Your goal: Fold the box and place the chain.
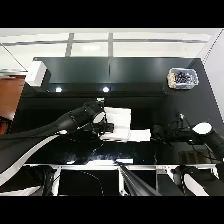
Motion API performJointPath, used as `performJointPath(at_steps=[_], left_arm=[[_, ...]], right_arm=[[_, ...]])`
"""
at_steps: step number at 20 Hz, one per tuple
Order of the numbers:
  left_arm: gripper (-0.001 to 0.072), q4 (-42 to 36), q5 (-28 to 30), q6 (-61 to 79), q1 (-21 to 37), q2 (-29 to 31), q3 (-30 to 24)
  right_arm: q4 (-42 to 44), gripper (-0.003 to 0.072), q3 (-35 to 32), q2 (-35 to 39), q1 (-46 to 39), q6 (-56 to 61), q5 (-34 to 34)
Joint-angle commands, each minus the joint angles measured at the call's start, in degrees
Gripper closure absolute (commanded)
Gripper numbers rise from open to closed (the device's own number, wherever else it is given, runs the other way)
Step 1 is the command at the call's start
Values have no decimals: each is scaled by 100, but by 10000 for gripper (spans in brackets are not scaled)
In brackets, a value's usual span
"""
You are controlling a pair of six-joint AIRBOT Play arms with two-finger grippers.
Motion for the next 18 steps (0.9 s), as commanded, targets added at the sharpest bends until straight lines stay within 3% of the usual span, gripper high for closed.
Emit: performJointPath(at_steps=[1, 7, 10, 11, 18], left_arm=[[681, 15, -7, 0, 0, 0, 0], [681, 15, -7, 0, 0, 0, 0], [681, 15, -7, 0, 0, 0, 0], [681, 15, -7, 0, 0, 0, 0], [681, 17, -7, 0, 0, 0, 0]], right_arm=[[745, 632, -31, -487, 295, -662, -103], [970, 627, -26, -487, 868, -706, -496], [1156, 40, 122, -487, 881, -890, -363], [1156, -13, 227, -487, 881, -935, -317], [1126, -12, 820, -487, 1121, -990, 46]])
